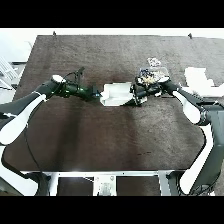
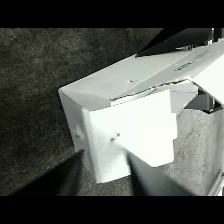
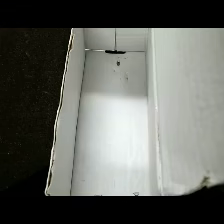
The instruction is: Fold the box and place the chain.
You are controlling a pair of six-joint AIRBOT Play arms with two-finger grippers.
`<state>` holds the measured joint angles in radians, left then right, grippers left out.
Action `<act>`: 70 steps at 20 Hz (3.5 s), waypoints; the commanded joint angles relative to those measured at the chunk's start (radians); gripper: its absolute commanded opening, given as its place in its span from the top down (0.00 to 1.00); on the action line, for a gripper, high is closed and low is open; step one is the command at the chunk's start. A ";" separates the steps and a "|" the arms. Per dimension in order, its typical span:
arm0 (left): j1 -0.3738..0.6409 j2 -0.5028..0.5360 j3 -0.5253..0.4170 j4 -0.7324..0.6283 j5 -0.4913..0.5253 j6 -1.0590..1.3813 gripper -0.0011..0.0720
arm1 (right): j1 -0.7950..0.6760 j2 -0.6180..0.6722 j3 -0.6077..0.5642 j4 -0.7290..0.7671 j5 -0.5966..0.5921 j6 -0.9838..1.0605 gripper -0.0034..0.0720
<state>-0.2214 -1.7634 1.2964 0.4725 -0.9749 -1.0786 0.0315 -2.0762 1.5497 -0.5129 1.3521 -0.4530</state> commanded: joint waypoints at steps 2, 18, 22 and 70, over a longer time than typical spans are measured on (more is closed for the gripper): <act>-0.017 0.001 0.001 -0.024 -0.002 0.011 0.19 | 0.000 0.000 0.000 0.000 0.000 0.000 0.20; -0.082 0.002 0.086 0.206 0.047 -0.293 0.39 | 0.000 0.000 0.000 0.000 0.000 0.000 0.20; -0.109 0.002 0.106 0.240 0.078 -0.362 0.39 | 0.000 0.000 0.000 0.000 0.000 0.000 0.20; -0.296 -0.195 0.552 0.932 -0.261 -0.957 0.39 | 0.000 0.000 0.000 0.000 0.000 0.000 0.20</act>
<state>-0.5129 -1.9148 1.7634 1.3392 -1.1027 -1.9972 0.0315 -2.0762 1.5497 -0.5125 1.3521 -0.4534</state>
